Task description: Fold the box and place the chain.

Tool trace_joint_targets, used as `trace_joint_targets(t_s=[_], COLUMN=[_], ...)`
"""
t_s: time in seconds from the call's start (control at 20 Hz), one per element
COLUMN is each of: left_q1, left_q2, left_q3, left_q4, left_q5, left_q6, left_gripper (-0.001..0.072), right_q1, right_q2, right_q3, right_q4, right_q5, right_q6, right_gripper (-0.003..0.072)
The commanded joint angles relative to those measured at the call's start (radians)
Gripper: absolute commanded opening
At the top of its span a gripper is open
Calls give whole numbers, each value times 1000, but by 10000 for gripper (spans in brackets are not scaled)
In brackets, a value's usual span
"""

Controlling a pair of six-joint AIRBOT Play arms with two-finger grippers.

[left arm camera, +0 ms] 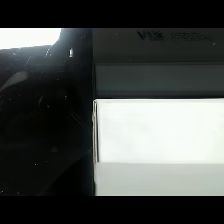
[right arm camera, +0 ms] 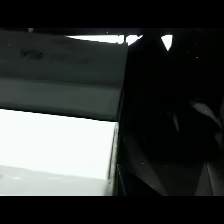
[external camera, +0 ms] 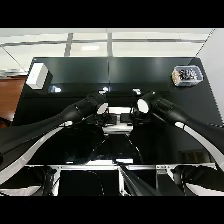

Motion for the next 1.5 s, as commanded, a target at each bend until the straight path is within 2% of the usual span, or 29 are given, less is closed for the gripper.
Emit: trace_joint_targets(t_s=[0.0,0.5,0.8,1.1,1.45], left_q1=[0,0,0,0,0], left_q2=[0,0,0,0,0], left_q3=[0,0,0,0,0], left_q4=[0,0,0,0,0], left_q5=[0,-2,-8,-12,-15], left_q6=[-1,-1,-1,-1,-1], left_gripper=[31,31,31,31,31], right_q1=[36,38,38,38,39], right_q2=[-1,23,101,93,14], right_q3=[2,2,1,-51,-51], right_q4=[-63,-55,-93,-93,-31], right_q5=[-10,55,103,-20,-35], right_q6=[81,-42,-101,-96,3], right_gripper=[197,210,209,208,189])
